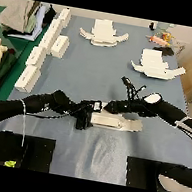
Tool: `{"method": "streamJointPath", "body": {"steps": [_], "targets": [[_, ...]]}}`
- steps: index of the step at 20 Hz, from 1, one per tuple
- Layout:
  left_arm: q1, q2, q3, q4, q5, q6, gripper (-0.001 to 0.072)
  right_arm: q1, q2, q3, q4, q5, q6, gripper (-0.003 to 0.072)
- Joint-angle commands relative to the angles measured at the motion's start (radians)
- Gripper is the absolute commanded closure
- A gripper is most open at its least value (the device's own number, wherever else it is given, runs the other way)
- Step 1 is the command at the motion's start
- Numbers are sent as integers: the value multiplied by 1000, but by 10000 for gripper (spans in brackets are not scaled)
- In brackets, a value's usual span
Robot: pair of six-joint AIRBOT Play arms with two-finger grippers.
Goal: Fold the box.
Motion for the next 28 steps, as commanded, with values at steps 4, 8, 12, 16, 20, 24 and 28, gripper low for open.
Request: {"method": "streamJointPath", "body": {"steps": [4,8,12,16,20,24,28], "targets": [[0,0,0,0,3,0,190,0,174,6,-79,1,-53,681],[0,0,0,0,3,0,190,0,300,6,-158,105,-52,680],[0,0,0,0,3,-1,190,0,453,-16,-282,302,-13,680],[0,0,0,0,3,0,191,0,612,-92,-563,354,-15,363],[0,0,0,0,3,-1,190,0,673,-149,-777,354,-116,155],[0,0,0,0,3,-1,190,0,652,-254,-802,172,-424,154],[0,0,0,0,3,0,190,0,557,-292,-660,23,-595,155]]}}
